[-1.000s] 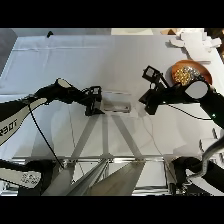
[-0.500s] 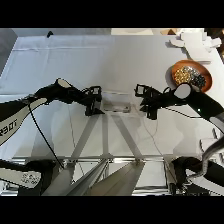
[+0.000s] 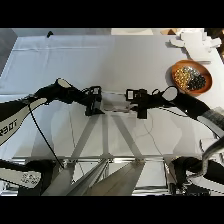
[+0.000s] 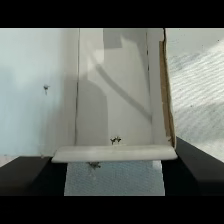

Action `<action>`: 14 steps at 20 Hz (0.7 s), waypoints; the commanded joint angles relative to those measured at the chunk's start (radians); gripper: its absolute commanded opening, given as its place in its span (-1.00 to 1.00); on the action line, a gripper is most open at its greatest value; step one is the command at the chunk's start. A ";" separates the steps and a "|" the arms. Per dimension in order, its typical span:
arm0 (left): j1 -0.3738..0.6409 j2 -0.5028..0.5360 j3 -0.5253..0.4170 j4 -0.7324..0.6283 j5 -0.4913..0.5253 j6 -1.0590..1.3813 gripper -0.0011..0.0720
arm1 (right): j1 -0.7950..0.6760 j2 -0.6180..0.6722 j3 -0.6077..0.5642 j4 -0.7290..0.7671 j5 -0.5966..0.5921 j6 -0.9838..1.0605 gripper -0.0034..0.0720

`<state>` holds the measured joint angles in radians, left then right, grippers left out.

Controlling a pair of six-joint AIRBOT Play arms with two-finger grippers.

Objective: Fold the box and place the chain.

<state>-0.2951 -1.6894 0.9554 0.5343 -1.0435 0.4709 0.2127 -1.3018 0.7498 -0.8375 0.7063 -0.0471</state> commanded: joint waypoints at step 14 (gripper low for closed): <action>0.000 -0.001 0.000 0.000 0.000 0.000 -0.09 | 0.076 -0.087 0.000 0.161 -0.090 -0.013 0.11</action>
<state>-0.2951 -1.6894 0.9554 0.5346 -1.0439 0.4717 0.2855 -1.3838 0.7498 -0.7029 0.6365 -0.0608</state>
